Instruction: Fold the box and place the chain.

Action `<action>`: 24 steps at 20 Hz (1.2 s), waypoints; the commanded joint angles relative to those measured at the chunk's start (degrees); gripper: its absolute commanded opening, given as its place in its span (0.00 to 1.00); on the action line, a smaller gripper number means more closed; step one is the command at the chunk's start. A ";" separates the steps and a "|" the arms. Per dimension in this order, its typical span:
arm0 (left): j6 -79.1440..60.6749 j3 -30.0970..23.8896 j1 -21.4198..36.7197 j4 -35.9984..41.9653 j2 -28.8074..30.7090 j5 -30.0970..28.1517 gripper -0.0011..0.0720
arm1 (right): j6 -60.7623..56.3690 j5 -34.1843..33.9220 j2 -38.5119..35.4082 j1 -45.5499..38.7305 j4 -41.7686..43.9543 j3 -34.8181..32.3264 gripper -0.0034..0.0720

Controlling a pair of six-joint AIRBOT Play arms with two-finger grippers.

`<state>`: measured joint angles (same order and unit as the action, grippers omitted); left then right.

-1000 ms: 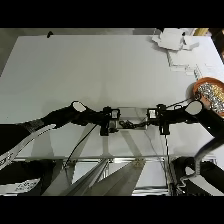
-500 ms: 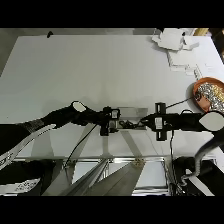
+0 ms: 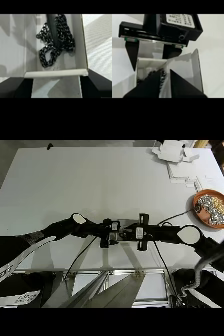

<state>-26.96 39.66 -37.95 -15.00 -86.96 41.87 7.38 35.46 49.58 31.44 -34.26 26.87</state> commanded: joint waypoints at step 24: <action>-0.02 0.02 0.00 0.00 0.00 -0.02 0.45 | 5.11 17.86 10.69 -29.59 -20.09 -2.54 0.28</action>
<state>-26.96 39.66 -37.95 -15.00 -86.96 41.87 12.03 54.19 58.37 1.93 -54.19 24.40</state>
